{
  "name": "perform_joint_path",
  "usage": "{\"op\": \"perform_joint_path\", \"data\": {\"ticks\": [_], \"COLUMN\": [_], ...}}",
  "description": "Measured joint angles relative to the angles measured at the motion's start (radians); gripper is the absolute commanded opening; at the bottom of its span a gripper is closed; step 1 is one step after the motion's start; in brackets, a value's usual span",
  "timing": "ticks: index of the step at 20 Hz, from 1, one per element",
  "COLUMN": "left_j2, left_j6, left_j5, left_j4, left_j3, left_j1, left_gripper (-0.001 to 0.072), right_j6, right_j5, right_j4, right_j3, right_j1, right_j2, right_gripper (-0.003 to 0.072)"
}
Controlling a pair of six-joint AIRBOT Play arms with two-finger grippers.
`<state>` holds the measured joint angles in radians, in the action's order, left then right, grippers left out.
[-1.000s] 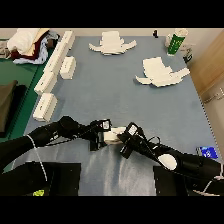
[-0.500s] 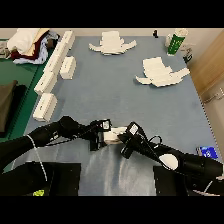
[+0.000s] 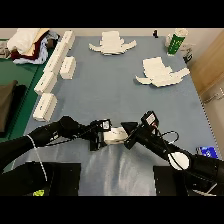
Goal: Fold the box.
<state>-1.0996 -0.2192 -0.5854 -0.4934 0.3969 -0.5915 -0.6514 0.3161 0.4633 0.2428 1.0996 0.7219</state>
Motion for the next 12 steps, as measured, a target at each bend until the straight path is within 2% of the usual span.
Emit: {"op": "perform_joint_path", "data": {"ticks": [12], "left_j2": [0.000], "left_j6": [0.000], "left_j5": [0.000], "left_j4": [0.000], "left_j3": [0.000], "left_j1": [0.000], "left_gripper": [0.0555], "right_j6": [0.121], "right_j5": [0.040], "right_j4": [-0.318], "right_j3": [0.079], "right_j1": [-0.159], "right_j2": [-0.009], "right_gripper": [0.0012]}}
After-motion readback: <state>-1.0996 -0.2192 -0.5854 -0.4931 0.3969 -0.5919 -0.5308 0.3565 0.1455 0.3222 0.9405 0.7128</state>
